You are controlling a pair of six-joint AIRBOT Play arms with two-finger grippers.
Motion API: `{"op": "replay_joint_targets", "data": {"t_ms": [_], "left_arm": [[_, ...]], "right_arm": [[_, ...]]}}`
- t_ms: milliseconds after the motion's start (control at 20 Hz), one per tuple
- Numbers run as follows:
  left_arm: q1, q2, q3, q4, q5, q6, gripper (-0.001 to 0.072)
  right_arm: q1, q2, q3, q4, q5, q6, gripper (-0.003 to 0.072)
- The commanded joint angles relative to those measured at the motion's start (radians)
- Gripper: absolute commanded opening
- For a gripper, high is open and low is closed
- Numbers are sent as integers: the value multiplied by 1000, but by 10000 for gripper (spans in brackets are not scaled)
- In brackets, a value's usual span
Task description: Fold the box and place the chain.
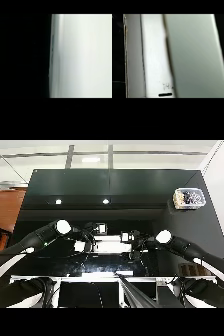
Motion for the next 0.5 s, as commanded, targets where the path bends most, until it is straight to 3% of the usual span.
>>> {"op": "replay_joint_targets", "data": {"t_ms": [0, 450], "left_arm": [[0, -1, 1, 0, 1, 0, 31], [0, -1, 1, 0, 1, 0, 31]], "right_arm": [[1, 0, 1, -13, -3, 12, 694], [1, -1, 1, -21, -2, 15, 693]]}}
